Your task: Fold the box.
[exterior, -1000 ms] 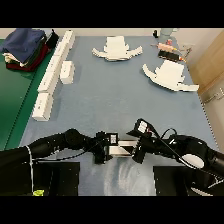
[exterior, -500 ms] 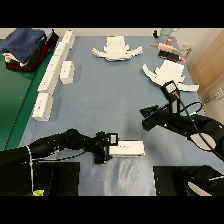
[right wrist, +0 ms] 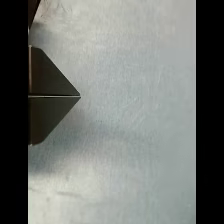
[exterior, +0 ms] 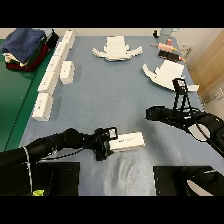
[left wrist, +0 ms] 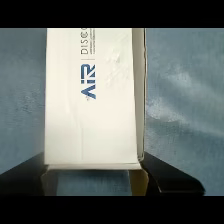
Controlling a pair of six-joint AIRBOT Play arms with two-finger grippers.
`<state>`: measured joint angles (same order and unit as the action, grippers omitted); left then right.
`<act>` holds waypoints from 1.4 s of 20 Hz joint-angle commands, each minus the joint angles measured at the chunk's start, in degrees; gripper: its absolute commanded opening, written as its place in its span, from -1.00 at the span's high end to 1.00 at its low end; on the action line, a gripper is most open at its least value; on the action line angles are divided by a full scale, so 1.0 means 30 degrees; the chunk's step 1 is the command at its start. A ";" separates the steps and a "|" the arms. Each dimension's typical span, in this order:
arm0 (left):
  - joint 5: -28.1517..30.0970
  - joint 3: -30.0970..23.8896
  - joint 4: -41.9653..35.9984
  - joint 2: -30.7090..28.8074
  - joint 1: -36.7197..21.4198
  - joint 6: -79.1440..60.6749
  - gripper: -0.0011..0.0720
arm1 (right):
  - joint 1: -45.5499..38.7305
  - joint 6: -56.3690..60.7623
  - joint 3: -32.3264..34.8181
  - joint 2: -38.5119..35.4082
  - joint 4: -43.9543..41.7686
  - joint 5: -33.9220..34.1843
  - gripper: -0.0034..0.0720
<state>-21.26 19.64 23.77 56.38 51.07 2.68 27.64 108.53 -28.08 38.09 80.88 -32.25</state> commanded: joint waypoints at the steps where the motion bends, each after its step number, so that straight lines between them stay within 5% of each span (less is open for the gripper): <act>1: 0.1501 0.0015 0.0313 -0.1435 -0.1115 0.2929 -0.31 | -0.0219 0.1188 -0.0022 0.0736 0.0437 -0.0080 0.88; 9: 0.1399 0.0102 0.4102 -0.2455 -1.3566 0.9573 -0.31 | -0.0561 0.1836 -0.0022 0.0889 0.1268 -0.0029 0.88; 12: 0.1377 0.0401 0.4175 -0.1931 -1.6742 0.9566 -0.31 | -0.0561 0.1836 -0.0022 0.0889 0.1479 -0.0022 0.88; 17: 0.1421 0.1603 0.4226 0.0714 -1.7996 0.9653 -0.31 | -0.0561 0.1836 -0.0022 0.0889 0.1770 -0.0022 0.88; 28: 0.1574 0.7155 0.4714 0.5814 -1.8622 1.1657 -0.31 | -0.0561 0.1829 -0.0022 0.0889 0.1778 -0.0022 0.88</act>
<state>-16.62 37.45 37.01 71.07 -3.84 36.53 25.98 114.02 -28.10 40.71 86.19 -32.32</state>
